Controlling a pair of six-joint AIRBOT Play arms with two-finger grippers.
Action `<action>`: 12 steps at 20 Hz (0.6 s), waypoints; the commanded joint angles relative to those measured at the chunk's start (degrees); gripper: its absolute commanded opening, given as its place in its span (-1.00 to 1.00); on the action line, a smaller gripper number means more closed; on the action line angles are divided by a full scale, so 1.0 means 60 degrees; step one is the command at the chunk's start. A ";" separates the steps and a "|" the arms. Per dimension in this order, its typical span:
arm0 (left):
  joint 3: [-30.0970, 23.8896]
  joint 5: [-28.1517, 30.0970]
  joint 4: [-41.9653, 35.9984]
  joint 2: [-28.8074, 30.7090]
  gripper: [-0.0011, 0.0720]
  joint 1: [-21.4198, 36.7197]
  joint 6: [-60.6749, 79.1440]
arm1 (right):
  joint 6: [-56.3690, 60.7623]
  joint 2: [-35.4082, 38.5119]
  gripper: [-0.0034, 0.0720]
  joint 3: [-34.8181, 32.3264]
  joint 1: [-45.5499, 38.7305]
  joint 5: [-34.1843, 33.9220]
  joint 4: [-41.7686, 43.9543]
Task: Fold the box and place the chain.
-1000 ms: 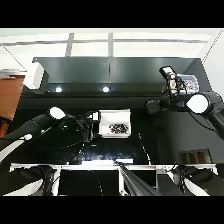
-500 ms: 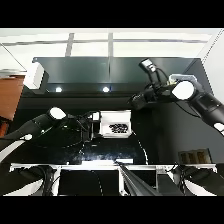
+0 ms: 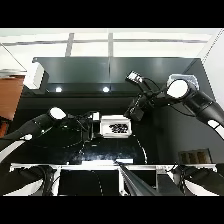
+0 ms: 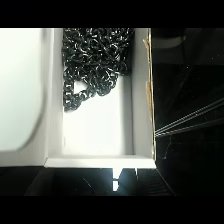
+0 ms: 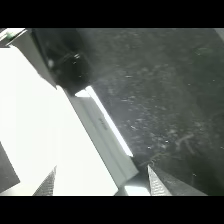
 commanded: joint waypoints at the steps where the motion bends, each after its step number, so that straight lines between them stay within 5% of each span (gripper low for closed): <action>1: 0.0000 0.0004 0.0000 -0.0004 0.10 0.0000 0.0011 | -0.0499 -0.0018 0.95 0.0004 0.0069 0.0499 0.0193; 3: 0.0000 0.0004 0.0000 -0.0004 0.10 0.0000 0.0007 | -0.0667 -0.0055 0.88 0.0000 0.0182 0.0754 0.0193; 4: 0.0000 0.0004 0.0000 -0.0004 0.10 0.0000 0.0007 | -0.0863 -0.0113 0.62 0.0000 0.0280 0.0845 0.0197; 12: 0.0000 0.0004 0.0000 -0.0004 0.10 0.0000 0.0011 | -0.0991 -0.0452 0.62 -0.0004 0.0933 0.0798 -0.0601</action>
